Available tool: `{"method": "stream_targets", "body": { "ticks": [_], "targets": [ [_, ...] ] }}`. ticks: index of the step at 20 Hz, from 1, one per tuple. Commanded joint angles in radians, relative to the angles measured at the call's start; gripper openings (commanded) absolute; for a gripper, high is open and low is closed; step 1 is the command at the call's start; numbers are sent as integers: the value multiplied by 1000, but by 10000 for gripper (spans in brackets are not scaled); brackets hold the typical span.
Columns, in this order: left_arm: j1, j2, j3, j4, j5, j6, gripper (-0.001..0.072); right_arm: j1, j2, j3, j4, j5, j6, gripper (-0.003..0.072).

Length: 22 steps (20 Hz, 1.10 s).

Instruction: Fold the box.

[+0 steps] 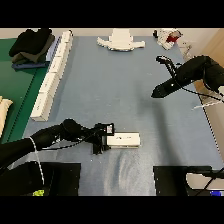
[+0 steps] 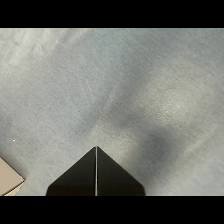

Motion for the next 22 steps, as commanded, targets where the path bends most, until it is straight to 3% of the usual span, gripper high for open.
{"method": "stream_targets", "body": {
  "ticks": [1, 6, 9, 13, 16, 19, 22],
  "targets": [
    [0, 1, 0, 0, 0, 0, 463, 0, -1, 1, 0, 0, 1, 6],
    [10, 23, 9, -12, 6, -164, 463, 0, -1, 1, 0, 0, 1, 6],
    [83, 69, 27, 19, 45, -394, 464, 0, -1, 1, 0, 0, 1, 6],
    [296, 56, 115, 309, 189, -784, 464, 0, -1, 1, 0, 0, 1, 6],
    [505, -62, 266, 491, 193, -974, 464, 0, -1, 1, 0, 0, 1, 6],
    [666, -233, 455, 503, 142, -1017, 464, 0, -1, 1, 0, 0, 1, 6],
    [756, -392, 639, 505, 76, -1043, 464, 0, -1, 1, 0, 0, 0, 6]
  ]
}}
